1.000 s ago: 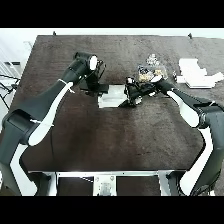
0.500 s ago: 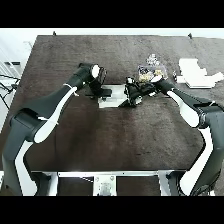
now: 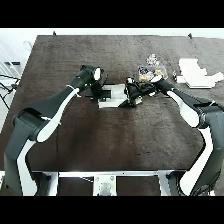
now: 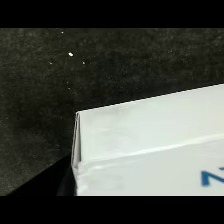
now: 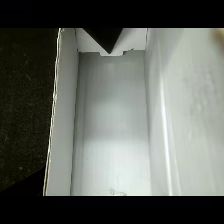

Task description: Fold the box and place the chain.

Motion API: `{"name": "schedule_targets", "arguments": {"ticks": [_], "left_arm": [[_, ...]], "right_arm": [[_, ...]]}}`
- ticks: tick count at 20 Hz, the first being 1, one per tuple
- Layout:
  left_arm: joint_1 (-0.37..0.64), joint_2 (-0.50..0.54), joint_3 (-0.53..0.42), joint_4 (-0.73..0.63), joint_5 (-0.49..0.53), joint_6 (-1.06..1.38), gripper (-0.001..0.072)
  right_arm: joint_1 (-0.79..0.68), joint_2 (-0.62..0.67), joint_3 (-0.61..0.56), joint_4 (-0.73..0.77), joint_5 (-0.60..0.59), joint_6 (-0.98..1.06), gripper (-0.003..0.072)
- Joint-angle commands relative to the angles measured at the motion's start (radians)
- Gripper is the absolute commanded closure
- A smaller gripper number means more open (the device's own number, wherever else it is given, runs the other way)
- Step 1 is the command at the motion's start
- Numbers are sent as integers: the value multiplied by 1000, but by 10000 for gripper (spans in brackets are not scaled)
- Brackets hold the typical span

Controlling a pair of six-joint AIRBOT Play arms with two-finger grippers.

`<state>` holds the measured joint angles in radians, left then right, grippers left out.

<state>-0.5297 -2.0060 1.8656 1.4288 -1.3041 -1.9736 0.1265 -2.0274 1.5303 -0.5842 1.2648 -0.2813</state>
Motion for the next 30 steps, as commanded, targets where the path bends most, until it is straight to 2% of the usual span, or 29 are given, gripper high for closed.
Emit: {"name": "schedule_targets", "arguments": {"ticks": [1,4,5,7,8,9,15,16,17,20,21,25,30], "left_arm": [[0,-1,3,10,-20,-16,364],[0,0,11,23,-34,-16,377],[0,0,13,18,-34,-14,490],[0,0,16,15,-45,-2,591],[0,0,16,12,-52,4,607],[0,0,16,11,-54,20,688],[-9,-1,16,7,-51,35,687],[-10,-1,16,3,-45,35,613],[-10,0,16,4,-46,33,509],[-10,2,18,-8,-53,29,505],[-10,2,18,-7,-59,28,399],[-10,2,18,-8,-87,27,391],[-10,2,18,-8,-69,27,392]], "right_arm": [[1,0,0,-1,0,0,103],[1,0,0,-1,0,0,103],[1,0,0,-1,0,0,103],[1,0,0,-1,0,0,103],[1,0,0,-1,0,0,103],[1,0,0,-1,0,0,103],[1,0,0,0,0,0,103],[1,0,0,0,0,0,103],[1,0,0,-1,0,0,103],[1,0,0,0,0,0,103],[1,0,0,-1,0,0,103],[1,0,0,-1,0,0,103],[1,0,0,-1,0,0,103]]}}
